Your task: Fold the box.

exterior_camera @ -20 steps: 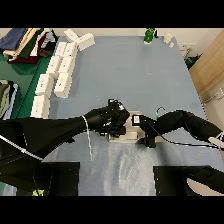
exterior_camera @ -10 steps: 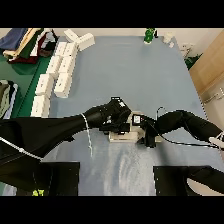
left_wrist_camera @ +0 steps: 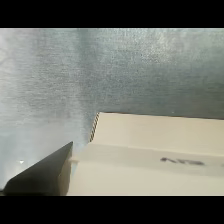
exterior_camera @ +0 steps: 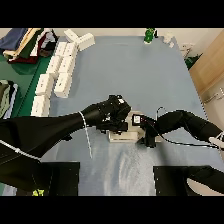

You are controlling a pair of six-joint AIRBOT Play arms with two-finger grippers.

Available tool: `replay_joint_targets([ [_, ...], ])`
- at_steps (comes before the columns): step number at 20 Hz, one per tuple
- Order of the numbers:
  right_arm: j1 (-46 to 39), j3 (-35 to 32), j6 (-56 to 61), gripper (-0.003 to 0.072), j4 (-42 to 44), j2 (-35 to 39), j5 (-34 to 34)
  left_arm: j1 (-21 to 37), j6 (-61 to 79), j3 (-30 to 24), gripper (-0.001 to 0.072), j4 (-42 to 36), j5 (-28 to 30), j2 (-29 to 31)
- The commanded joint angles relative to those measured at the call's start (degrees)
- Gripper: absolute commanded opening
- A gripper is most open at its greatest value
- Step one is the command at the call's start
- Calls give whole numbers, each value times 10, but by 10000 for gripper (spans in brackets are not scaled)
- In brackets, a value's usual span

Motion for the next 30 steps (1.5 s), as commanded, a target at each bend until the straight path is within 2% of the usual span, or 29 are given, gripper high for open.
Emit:
replay_joint_targets([
  [1, 0, 0, 0, 525, 0, 0, 0, 1, 12, 14, 421, 14, -21, 24],
  [7, 0, 0, 0, 525, 0, 0, 0, 17, 28, 17, 417, 22, -96, 114],
  [9, 0, 0, 0, 525, 0, 0, 0, 19, 43, 17, 22, 32, -123, 140],
  [12, 0, 0, 0, 525, 0, 0, 0, 18, 51, 17, 13, 54, -109, 157],
  [15, 0, 0, 0, 525, 0, 0, 0, 18, 64, 16, 13, 54, -40, 156],
  [17, 0, 0, 0, 525, 0, 0, -1, 18, 160, 16, 12, 58, 9, 156],
  [19, 0, 0, 0, 525, 0, 0, 0, 29, 256, 14, 11, 54, 8, 160],
  [21, 0, 0, 0, 525, 0, 0, 0, 65, 409, -21, 9, 9, 25, 192],
  [22, 0, 0, 0, 525, 0, 0, 0, 87, 505, -54, 9, -25, 52, 219],
  [25, 0, 0, 0, 525, 0, 0, 0, 182, 875, -186, 13, -173, 149, 315],
  [26, 0, 0, 0, 525, 0, 0, 0, 219, 976, -226, 144, -232, 167, 336],
  [27, 0, 0, 0, 525, 0, 0, 0, 257, 1067, -264, 697, -298, 184, 347],
  [28, 0, 0, 0, 525, 0, 0, 0, 289, 1124, -297, 683, -359, 199, 349],
  [30, 0, 0, 0, 525, 0, 0, 0, 320, 1232, -345, 697, -415, 214, 338],
])
